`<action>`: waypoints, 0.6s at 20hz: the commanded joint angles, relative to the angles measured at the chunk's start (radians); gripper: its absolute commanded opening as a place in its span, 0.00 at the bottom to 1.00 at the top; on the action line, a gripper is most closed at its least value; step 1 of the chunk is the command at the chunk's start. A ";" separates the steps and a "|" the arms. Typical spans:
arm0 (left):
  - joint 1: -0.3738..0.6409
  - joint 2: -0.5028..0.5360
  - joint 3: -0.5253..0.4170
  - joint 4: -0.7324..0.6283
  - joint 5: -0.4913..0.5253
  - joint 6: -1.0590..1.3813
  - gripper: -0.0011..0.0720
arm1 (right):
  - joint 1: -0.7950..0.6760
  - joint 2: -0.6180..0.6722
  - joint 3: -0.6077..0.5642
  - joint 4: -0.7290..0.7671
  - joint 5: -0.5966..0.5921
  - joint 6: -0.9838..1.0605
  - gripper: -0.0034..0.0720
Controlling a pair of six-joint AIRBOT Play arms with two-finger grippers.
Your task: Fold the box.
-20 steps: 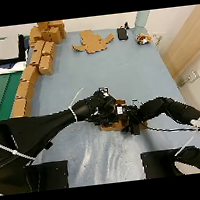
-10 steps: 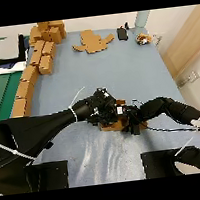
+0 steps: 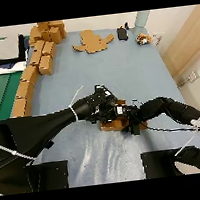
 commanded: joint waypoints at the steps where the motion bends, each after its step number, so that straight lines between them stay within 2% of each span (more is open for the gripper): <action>1: 0.000 -0.011 0.002 0.005 0.005 -0.006 0.58 | 0.000 0.001 0.000 0.000 0.000 0.000 0.68; 7: -0.025 -0.040 0.002 0.006 0.001 -0.006 0.58 | 0.000 0.001 0.000 0.000 0.000 0.000 0.68; 8: -0.024 -0.040 0.002 0.005 0.002 -0.006 0.54 | 0.000 0.001 0.000 0.000 0.000 0.000 0.68; 9: -0.025 -0.040 0.002 0.006 0.002 -0.005 0.33 | 0.000 0.001 0.000 0.000 0.000 0.000 0.68; 10: -0.025 -0.040 0.002 0.005 0.002 -0.005 0.23 | 0.000 0.001 0.000 0.000 0.000 0.000 0.68; 12: -0.025 -0.040 0.002 0.005 0.002 -0.005 0.23 | 0.000 0.001 0.000 0.000 0.000 0.000 0.68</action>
